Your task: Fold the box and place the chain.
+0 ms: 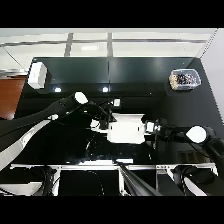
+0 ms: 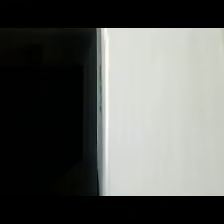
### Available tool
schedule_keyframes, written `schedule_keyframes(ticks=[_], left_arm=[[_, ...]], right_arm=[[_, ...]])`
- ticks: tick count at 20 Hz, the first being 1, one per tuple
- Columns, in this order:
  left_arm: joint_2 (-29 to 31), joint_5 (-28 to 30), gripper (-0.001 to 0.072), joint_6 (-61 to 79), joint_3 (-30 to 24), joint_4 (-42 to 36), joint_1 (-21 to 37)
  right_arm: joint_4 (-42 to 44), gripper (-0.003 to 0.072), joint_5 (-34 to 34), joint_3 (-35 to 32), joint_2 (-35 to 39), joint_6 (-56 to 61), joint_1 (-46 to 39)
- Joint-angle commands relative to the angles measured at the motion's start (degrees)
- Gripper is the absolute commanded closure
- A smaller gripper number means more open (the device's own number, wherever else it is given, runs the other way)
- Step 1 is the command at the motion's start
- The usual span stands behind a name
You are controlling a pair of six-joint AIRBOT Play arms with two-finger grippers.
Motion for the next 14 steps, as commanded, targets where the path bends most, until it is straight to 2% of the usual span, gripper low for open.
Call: schedule_keyframes(ticks=[1, 7, 11, 14], left_arm=[[0.0, -0.5, 0.0684, -1.3, 0.0, 0.0, 0.0], [0.0, -0.7, 0.0684, -1.3, 0.0, 0.0, 0.0], [-0.1, -0.7, 0.0684, -1.3, 0.0, 0.0, 0.0], [-0.1, -0.7, 0.0684, -1.3, 0.0, 0.0, 0.0]], right_arm=[[-0.4, -0.0019, -4.2, -0.1, -2.7, 0.5, 5.9], [0.1, -0.0019, -6.5, -0.1, -7.2, 1.5, 7.8], [4.7, -0.0019, -8.6, 0.2, -7.5, 1.5, 7.8], [-0.5, -0.0019, -7.8, 3.6, -7.3, 1.7, 7.8]])
